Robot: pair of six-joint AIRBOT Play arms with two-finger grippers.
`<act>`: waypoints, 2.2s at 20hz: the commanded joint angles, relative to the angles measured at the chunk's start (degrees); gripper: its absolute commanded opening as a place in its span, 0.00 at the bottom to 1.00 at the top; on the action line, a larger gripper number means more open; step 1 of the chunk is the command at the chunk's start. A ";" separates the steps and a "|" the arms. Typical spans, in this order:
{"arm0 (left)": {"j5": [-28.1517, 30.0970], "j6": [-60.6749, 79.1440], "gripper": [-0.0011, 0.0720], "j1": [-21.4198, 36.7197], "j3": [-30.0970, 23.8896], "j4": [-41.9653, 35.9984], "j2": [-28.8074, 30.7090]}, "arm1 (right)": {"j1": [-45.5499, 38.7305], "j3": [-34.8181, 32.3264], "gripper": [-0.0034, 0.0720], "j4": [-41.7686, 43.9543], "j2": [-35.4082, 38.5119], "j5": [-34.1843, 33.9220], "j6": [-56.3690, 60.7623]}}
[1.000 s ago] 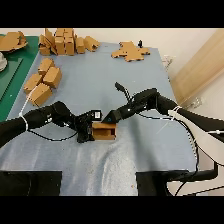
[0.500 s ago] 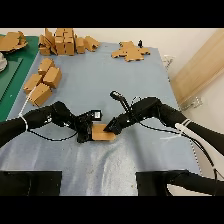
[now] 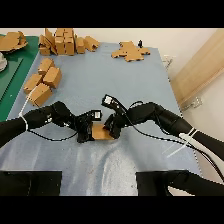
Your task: Fold the box.
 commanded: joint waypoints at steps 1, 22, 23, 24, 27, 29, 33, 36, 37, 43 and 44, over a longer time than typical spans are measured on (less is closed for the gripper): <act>-0.02 0.00 0.56 -0.24 0.02 -0.09 -0.02 | 2.40 -0.02 0.29 -1.14 0.04 1.84 -8.15; -0.02 0.00 0.56 -0.24 0.02 -0.09 -0.02 | 2.43 -0.07 0.68 -7.43 -0.20 0.15 -18.05; -0.02 0.00 0.56 -0.24 0.02 -0.09 -0.02 | 2.43 -0.07 0.68 -7.43 -0.17 0.11 -18.05; -0.02 0.00 0.56 -0.24 0.02 -0.09 -0.02 | 2.43 -0.07 0.68 -7.43 -0.15 0.11 -18.03; -0.04 0.02 0.56 -0.24 0.02 -0.09 -0.02 | 2.45 -0.02 0.68 -7.45 0.61 -0.04 -18.03; -0.02 0.00 0.56 -0.24 0.02 -0.09 -0.02 | 2.45 -0.02 0.68 -7.41 1.68 -0.15 -18.03; -0.02 0.00 0.56 -0.24 0.02 -0.09 -0.02 | 2.45 -0.02 0.66 -7.41 2.93 -0.17 -18.01; -0.02 0.00 0.56 -0.24 0.02 -0.09 -0.02 | 2.82 -0.04 0.65 -6.38 2.91 -3.04 -18.03; -0.02 0.00 0.56 -0.24 0.02 -0.09 -0.02 | 3.65 -0.11 0.65 -6.54 2.91 -4.46 -18.03; 0.00 0.02 0.56 -0.24 0.02 -0.09 -0.02 | 8.87 -1.60 0.65 -13.64 2.62 1.55 -11.98; 0.00 0.00 0.56 -0.24 0.02 -0.09 -0.02 | 9.66 -1.57 0.65 -16.94 2.62 3.65 -9.31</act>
